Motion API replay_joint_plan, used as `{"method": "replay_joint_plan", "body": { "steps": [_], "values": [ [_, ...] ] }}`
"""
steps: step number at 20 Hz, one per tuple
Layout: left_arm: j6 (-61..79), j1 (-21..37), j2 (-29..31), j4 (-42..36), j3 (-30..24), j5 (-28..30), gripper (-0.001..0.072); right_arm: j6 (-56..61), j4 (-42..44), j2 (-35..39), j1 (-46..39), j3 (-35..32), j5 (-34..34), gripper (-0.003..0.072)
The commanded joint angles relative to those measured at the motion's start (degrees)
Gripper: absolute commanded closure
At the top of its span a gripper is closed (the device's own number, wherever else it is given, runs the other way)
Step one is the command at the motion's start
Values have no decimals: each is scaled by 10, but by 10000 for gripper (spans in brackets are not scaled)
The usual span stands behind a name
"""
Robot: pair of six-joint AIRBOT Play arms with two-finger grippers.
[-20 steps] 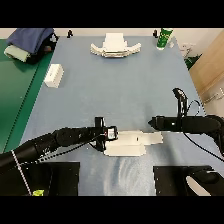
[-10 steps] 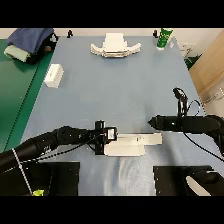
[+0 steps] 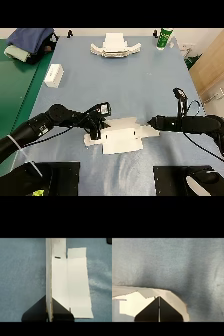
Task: Fold the box.
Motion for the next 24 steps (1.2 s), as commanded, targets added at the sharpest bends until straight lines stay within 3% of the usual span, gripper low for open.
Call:
{"method": "replay_joint_plan", "body": {
  "steps": [1, 6, 15, 24],
  "values": [
    [0, 16, -46, 2, 18, -59, 697, 0, 0, 0, 0, -1, 0, 685],
    [0, 16, -71, 16, 43, -77, 697, 0, 2, 0, 1, -1, 0, 686],
    [-3, 12, -87, 12, 38, -112, 696, 0, 2, 0, 1, -1, -2, 686],
    [-31, 9, -87, 12, 32, -100, 695, -4, 13, 1, 2, -1, -48, 686]
  ]
}}
